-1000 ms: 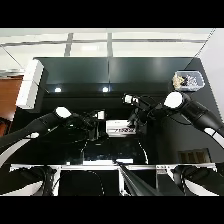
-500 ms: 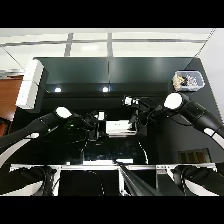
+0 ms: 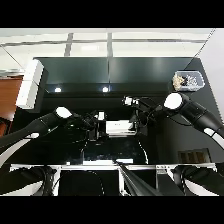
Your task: Fold the box and place the chain.
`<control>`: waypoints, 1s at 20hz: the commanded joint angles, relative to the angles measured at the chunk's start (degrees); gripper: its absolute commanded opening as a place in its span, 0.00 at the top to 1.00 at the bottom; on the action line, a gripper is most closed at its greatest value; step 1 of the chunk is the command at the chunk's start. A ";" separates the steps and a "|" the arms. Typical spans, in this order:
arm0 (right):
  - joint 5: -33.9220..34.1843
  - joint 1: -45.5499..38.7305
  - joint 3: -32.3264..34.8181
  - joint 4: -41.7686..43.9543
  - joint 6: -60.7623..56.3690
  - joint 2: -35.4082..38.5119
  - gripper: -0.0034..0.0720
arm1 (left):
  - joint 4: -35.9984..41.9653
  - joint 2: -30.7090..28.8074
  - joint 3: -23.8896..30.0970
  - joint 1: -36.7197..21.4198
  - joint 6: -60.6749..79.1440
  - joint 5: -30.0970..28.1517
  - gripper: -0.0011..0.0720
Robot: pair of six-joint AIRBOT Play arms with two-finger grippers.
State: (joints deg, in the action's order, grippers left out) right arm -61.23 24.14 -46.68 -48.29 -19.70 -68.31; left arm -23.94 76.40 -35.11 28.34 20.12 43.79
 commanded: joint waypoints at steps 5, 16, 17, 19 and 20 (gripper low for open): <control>-0.66 0.02 0.04 -1.92 0.02 0.00 0.46 | 0.00 0.02 -0.04 0.02 -0.02 -0.04 0.53; -0.37 0.02 1.40 -1.88 0.02 -0.04 0.46 | 0.00 0.02 -0.04 0.02 -0.02 -0.07 0.53; -0.39 0.02 1.40 -1.70 0.02 -0.04 0.46 | 0.02 0.02 -0.04 0.02 -0.02 -0.07 0.53; -0.90 0.02 1.01 -1.20 -0.02 0.09 0.46 | 0.02 0.02 -0.04 0.02 -0.02 -0.07 0.53; -2.25 0.02 0.31 -1.22 -0.35 0.39 0.46 | 0.00 0.02 -0.04 0.02 -0.02 -0.04 0.53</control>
